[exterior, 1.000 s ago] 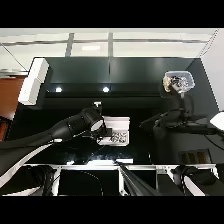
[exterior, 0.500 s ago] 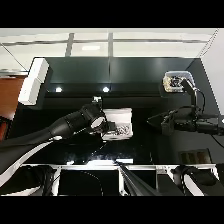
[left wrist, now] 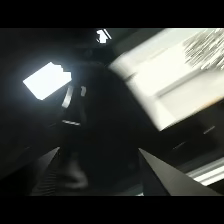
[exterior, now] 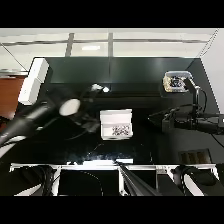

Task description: Fold the box and place the chain.

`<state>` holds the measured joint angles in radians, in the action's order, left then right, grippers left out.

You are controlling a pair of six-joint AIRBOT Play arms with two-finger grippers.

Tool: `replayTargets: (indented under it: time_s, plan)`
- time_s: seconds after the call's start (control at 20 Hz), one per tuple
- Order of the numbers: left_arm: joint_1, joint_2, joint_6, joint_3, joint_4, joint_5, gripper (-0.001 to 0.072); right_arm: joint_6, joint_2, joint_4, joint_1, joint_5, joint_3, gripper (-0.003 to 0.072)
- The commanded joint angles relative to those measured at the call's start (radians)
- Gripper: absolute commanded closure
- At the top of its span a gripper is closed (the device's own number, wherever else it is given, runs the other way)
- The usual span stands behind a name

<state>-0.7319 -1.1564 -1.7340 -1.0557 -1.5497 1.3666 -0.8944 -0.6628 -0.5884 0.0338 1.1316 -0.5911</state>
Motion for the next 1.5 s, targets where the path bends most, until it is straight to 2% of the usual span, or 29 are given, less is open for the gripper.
replayTargets:
  time_s: [0.0, 0.05, 0.1, 0.15, 0.2, 0.25, 0.3, 0.35, 0.45, 0.5, 0.55, 0.6, 0.75, 0.95, 1.05, 1.45]
  plan:
    - [0.174, 0.194, 0.197, 0.192, 0.037, -0.008, 0.0160, 0.000, 0.001, 0.000, 0.000, -0.038, -0.001, 0.0398]
    - [0.248, 0.246, 0.311, 0.299, 0.153, -0.081, 0.0160, 0.000, 0.001, 0.000, 0.000, -0.058, -0.001, 0.0398]
    - [0.317, 0.282, 0.486, 0.395, 0.332, -0.130, 0.0160, 0.000, 0.001, 0.000, 0.000, -0.077, -0.001, 0.0398]
    - [0.386, 0.299, 0.660, 0.485, 0.522, -0.164, 0.0160, 0.000, 0.001, 0.000, 0.000, -0.096, -0.001, 0.0398]
    - [0.437, 0.298, 0.755, 0.549, 0.632, -0.198, 0.0160, 0.000, 0.001, 0.000, 0.000, -0.106, -0.001, 0.0398]
    - [0.469, 0.291, 0.862, 0.603, 0.698, -0.242, 0.0100, 0.000, 0.001, 0.000, 0.000, -0.111, -0.001, 0.0398]
    - [0.476, 0.285, 0.998, 0.639, 0.722, -0.284, -0.0004, 0.000, 0.001, -0.001, 0.000, -0.111, -0.001, 0.0398]
    - [0.470, 0.282, 1.142, 0.657, 0.719, -0.312, -0.0005, 0.000, 0.001, -0.001, 0.000, -0.109, -0.001, 0.0398]
    - [0.438, 0.279, 1.526, 0.662, 0.726, -0.393, -0.0005, -0.001, 0.001, -0.005, 0.000, -0.100, -0.001, 0.0398]
    - [0.416, 0.277, 1.640, 0.662, 0.740, -0.460, -0.0004, -0.002, 0.001, -0.009, 0.000, -0.095, -0.001, 0.0398]
    - [0.388, 0.268, 1.686, 0.660, 0.748, -0.545, -0.0004, -0.005, 0.001, -0.014, 0.000, -0.089, -0.001, 0.0398]
    - [0.369, 0.246, 1.687, 0.648, 0.748, -0.584, -0.0004, -0.005, 0.001, -0.014, 0.000, -0.082, -0.001, 0.0398]
    - [0.360, 0.120, 1.741, 0.580, 0.761, -0.493, 0.0000, -0.007, 0.001, -0.014, 0.000, -0.076, -0.001, 0.0398]
    - [0.363, -0.029, 1.912, 0.499, 0.945, -0.455, 0.0000, -0.007, 0.001, -0.013, 0.000, -0.070, -0.001, 0.0398]
    - [0.340, -0.089, 1.917, 0.473, 0.946, -0.450, 0.0000, -0.007, 0.001, -0.013, 0.000, -0.063, -0.001, 0.0398]
    - [0.296, -0.134, 1.913, 0.463, 1.012, -0.492, 0.0000, -0.007, 0.001, -0.013, 0.000, -0.058, -0.001, 0.0398]
